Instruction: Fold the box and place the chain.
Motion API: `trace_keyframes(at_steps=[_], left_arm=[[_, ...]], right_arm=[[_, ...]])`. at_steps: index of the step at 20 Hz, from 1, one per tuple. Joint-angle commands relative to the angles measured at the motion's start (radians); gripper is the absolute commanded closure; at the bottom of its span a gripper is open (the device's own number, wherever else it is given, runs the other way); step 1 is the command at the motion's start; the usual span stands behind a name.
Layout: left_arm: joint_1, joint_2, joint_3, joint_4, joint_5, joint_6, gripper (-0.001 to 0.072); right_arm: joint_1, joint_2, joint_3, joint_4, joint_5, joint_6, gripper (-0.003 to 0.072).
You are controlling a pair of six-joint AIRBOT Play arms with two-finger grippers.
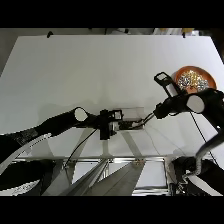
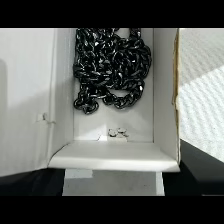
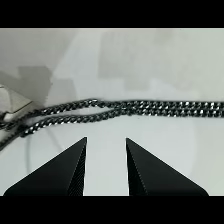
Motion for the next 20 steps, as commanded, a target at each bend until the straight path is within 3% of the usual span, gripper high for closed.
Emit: trace_keyframes(at_steps=[1,5,8,20], left_arm=[[0.000,0.000,0.000,0.000,0.000,0.000,0.0458],[0.000,0.001,0.000,0.000,0.000,0.000,0.0458],[0.000,0.001,0.000,0.000,0.000,0.000,0.0458],[0.000,0.001,0.000,0.000,0.000,0.000,0.0458]], right_arm=[[-0.021,-0.116,0.001,0.024,-0.059,-0.156,0.0414],[-0.021,-0.202,0.001,0.023,-0.080,-0.174,0.0434],[-0.021,-0.251,0.001,0.020,-0.085,-0.209,0.0511],[-0.021,-0.330,0.001,0.024,-0.132,-0.222,0.0532]])
